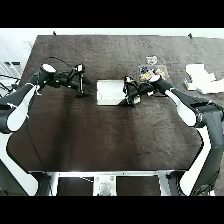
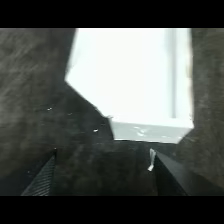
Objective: Fold the box and place the chain.
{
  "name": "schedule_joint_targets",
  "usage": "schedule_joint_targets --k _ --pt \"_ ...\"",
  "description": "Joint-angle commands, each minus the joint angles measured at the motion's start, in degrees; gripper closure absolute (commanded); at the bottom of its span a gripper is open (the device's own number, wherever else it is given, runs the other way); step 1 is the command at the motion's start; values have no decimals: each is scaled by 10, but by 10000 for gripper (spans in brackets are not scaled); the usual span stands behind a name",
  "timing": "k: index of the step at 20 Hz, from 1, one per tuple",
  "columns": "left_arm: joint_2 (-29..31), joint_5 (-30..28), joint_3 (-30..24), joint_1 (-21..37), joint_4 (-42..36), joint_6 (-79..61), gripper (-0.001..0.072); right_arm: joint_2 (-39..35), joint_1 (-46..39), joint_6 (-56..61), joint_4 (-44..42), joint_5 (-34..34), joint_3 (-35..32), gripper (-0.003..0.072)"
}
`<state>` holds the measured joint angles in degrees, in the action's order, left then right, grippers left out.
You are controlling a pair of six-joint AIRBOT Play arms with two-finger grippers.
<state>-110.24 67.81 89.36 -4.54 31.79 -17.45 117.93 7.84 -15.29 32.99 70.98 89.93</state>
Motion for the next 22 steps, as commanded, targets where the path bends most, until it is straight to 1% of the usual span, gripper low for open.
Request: schedule_joint_targets --k 1,6,12,15,22 --pt "-25 50 -6 5 -46 -52 -11 0 0 0 0 0 0 145" --pt "-52 68 -5 5 -53 -61 -11 0 0 0 0 0 0 145" --pt "-54 66 -6 0 -69 -86 -11 0 0 0 0 0 0 145" --pt "-62 66 -6 -10 -68 -88 -11 0 0 0 0 0 0 145" --pt "-72 58 -6 -10 -70 -88 -11 0 0 0 0 0 0 145"
